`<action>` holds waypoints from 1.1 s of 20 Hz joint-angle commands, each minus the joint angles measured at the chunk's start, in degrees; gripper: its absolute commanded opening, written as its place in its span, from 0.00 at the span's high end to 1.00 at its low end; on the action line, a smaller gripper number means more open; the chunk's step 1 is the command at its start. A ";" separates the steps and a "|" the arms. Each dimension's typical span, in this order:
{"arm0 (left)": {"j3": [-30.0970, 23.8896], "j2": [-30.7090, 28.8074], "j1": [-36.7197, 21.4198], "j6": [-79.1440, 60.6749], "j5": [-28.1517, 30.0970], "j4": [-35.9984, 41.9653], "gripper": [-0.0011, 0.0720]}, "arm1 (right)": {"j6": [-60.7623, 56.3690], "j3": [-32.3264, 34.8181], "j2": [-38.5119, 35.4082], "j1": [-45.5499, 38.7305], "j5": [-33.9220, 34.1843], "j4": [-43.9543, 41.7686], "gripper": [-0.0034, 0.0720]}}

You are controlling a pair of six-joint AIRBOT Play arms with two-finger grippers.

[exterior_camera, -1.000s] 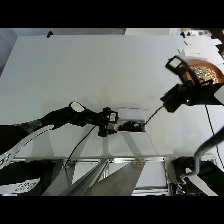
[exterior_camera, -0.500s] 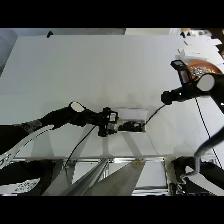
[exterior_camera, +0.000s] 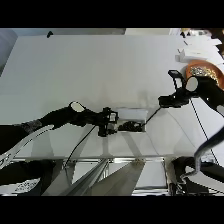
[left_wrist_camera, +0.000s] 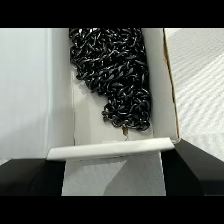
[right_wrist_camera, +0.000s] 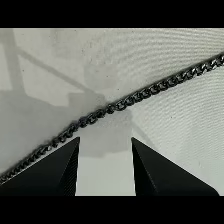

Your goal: Fold the box and place the chain.

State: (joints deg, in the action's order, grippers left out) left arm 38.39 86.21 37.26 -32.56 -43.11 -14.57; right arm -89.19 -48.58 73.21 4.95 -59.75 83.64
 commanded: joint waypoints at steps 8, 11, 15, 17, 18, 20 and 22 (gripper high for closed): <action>-0.02 0.00 -0.02 0.00 0.00 -0.02 0.97 | -5.33 0.07 4.83 2.14 1.57 0.76 0.58; -0.02 0.00 -0.02 0.00 0.00 -0.02 0.97 | -5.40 0.07 5.42 2.14 1.66 0.79 0.63; -0.02 0.00 -0.02 0.00 0.00 -0.02 0.97 | -5.51 0.09 6.14 2.14 1.99 0.81 0.73; -0.02 0.00 -0.02 0.00 0.00 -0.02 0.97 | -4.13 0.09 6.01 2.14 1.88 1.25 0.93; -0.02 0.00 -0.02 0.00 0.00 -0.02 0.97 | -2.71 0.09 5.81 2.14 1.38 1.29 0.93; -0.02 0.00 -0.02 0.00 0.00 -0.02 0.97 | -0.24 0.07 4.63 2.14 0.33 2.32 0.93; -0.02 0.00 -0.02 0.00 0.00 -0.02 0.97 | 2.16 0.07 1.97 2.14 -0.98 2.99 0.93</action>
State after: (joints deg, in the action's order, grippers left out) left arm 38.39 86.21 37.23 -32.53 -43.11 -14.57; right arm -90.63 -48.49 77.34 7.05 -59.16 85.73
